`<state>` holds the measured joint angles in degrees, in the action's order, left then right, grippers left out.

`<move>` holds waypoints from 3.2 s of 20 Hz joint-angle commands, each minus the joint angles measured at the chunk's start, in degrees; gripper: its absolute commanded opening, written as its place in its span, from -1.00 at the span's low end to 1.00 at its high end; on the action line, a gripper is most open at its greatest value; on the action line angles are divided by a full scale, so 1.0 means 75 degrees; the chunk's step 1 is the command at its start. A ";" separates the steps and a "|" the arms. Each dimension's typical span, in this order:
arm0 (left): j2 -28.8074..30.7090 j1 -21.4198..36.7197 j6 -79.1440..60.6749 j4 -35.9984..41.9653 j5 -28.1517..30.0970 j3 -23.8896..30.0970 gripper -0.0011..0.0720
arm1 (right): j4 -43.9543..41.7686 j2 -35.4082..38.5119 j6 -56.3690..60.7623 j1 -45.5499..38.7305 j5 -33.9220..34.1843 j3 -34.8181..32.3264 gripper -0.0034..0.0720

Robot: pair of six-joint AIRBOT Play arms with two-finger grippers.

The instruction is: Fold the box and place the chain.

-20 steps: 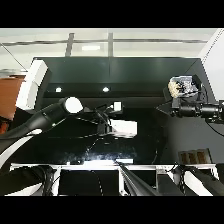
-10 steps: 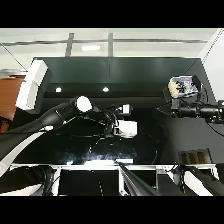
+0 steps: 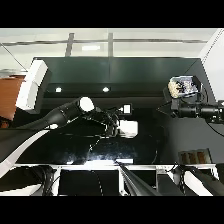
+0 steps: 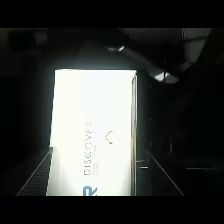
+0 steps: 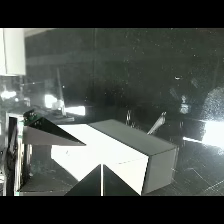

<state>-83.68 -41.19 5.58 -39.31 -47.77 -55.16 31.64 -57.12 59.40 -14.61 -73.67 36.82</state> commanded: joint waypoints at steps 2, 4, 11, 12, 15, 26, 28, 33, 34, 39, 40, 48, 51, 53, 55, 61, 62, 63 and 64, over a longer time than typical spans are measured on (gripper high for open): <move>-0.0230 -0.0012 0.0015 -0.0090 -0.0029 0.0006 0.96 | 0.0020 0.0006 -0.0003 -0.0003 0.0006 0.0003 -0.86; -0.0195 -0.0009 0.0017 -0.0090 -0.0035 -0.0009 0.96 | 0.0026 0.0006 -0.0003 -0.0003 0.0006 0.0003 -0.86; -0.0017 0.0003 0.0026 -0.0093 -0.0105 -0.0137 0.97 | 0.0052 0.0006 -0.0003 -0.0003 0.0000 0.0003 -0.86; -0.0017 0.0003 0.0026 -0.0090 -0.0102 -0.0137 0.97 | 0.0052 0.0006 -0.0003 -0.0003 -0.0003 0.0003 -0.86; -0.0009 0.0003 0.0192 -0.0090 -0.0102 -0.0137 0.97 | 0.0052 0.0006 -0.0003 -0.0003 -0.0003 0.0003 -0.86; 0.0189 0.0017 0.0370 -0.0087 0.0166 -0.0137 0.97 | 0.0163 0.0006 -0.0003 -0.0003 0.0006 0.0003 -0.86; 0.0187 0.0017 0.0527 -0.0093 0.0157 -0.0137 0.97 | 0.0233 0.0006 -0.0003 -0.0003 0.0000 0.0003 -0.86; 0.0143 0.0017 0.0720 -0.0157 0.0085 -0.0125 0.97 | 0.0230 0.0006 -0.0003 -0.0003 0.0009 0.0003 -0.86; 0.0125 0.0017 0.0717 -0.0157 0.0099 -0.0125 0.97 | 0.0230 0.0006 -0.0003 -0.0003 0.0009 0.0003 -0.86; -0.0041 0.0015 0.0723 -0.0157 -0.0058 -0.0125 0.97 | 0.0230 0.0006 -0.0003 -0.0003 0.0032 0.0003 -0.86; -0.0061 0.0015 0.0723 -0.0154 -0.0070 -0.0125 0.97 | 0.0230 0.0006 -0.0003 -0.0003 0.0032 0.0003 -0.86; -0.0391 -0.0032 0.0723 -0.0245 -0.0070 -0.0125 0.97 | 0.0233 0.0006 -0.0003 -0.0003 0.0067 0.0003 -0.86; -0.0478 -0.0280 0.1113 -0.1163 0.0047 -0.0125 0.97 | 0.0236 0.0006 -0.0003 -0.0003 0.0108 0.0003 -0.86; -0.0577 -0.0376 0.1647 -0.1370 0.0277 -0.0125 0.96 | 0.0233 0.0006 -0.0003 -0.0003 0.0137 0.0003 -0.86; -0.0632 -0.0376 0.1754 -0.1358 0.0341 -0.0125 0.96 | 0.0233 0.0006 -0.0003 -0.0003 0.0134 0.0003 -0.86; -0.0073 -0.0274 0.2439 -0.1888 0.0125 -0.0134 0.11 | 0.0230 0.0006 -0.0003 -0.0003 0.0111 0.0003 -0.86; 0.0152 -0.0157 0.2981 -0.2232 0.0055 -0.0134 0.11 | 0.0233 0.0006 -0.0003 -0.0003 0.0099 0.0003 -0.86; 0.0408 0.0041 0.3582 -0.2620 -0.0140 -0.0125 0.11 | 0.0230 0.0006 -0.0003 -0.0003 0.0087 0.0003 -0.86; 0.0662 0.0318 0.4106 -0.2955 -0.0495 -0.0125 0.11 | 0.0230 0.0006 -0.0003 -0.0003 0.0087 0.0003 -0.86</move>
<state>-82.74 -41.69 26.37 -54.89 -47.68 -56.10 33.41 -57.12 59.35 -14.61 -72.84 36.82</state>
